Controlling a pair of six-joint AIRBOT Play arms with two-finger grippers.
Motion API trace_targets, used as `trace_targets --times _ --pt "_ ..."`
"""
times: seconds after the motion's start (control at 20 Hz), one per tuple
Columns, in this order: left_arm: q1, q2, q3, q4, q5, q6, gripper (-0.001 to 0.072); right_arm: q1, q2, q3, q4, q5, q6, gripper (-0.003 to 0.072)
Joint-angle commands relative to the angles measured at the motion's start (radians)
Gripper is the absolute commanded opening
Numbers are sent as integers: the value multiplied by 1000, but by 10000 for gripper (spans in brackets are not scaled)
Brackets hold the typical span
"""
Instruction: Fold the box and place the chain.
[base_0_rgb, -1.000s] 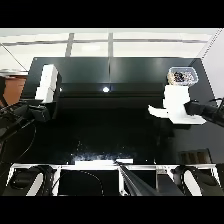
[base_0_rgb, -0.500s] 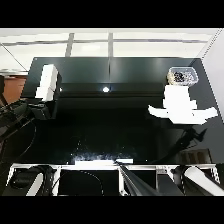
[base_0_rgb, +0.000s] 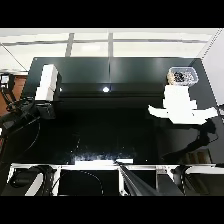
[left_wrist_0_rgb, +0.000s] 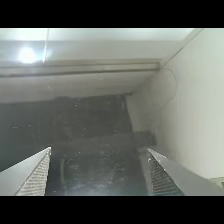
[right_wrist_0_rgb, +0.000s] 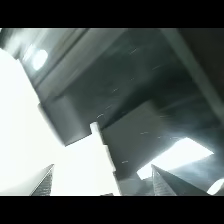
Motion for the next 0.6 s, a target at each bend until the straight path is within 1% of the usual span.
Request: trace_targets --times 0.0,0.15,0.3,0.35,0.4,0.45,0.5,0.55 --pt "-1 -20 0 -34 -1 0 708 17 -122 56 45 178 -52 704" --pt "-1 -21 0 -34 -1 0 708 55 -168 56 48 203 -52 703" --pt "-1 -21 0 -34 -1 0 708 109 -180 56 49 193 -60 703" --pt "-1 -21 0 -34 -1 0 708 124 -180 57 49 193 -64 674" --pt "-1 -21 0 -34 -1 0 708 137 -179 58 49 193 -65 496" --pt "-1 -22 0 -34 -1 0 708 144 -179 58 49 193 -66 400" --pt "-1 -24 0 -34 -1 0 708 149 -179 58 50 200 -72 250" --pt "-1 -25 0 -34 -1 0 708 150 -176 58 51 219 -84 156"
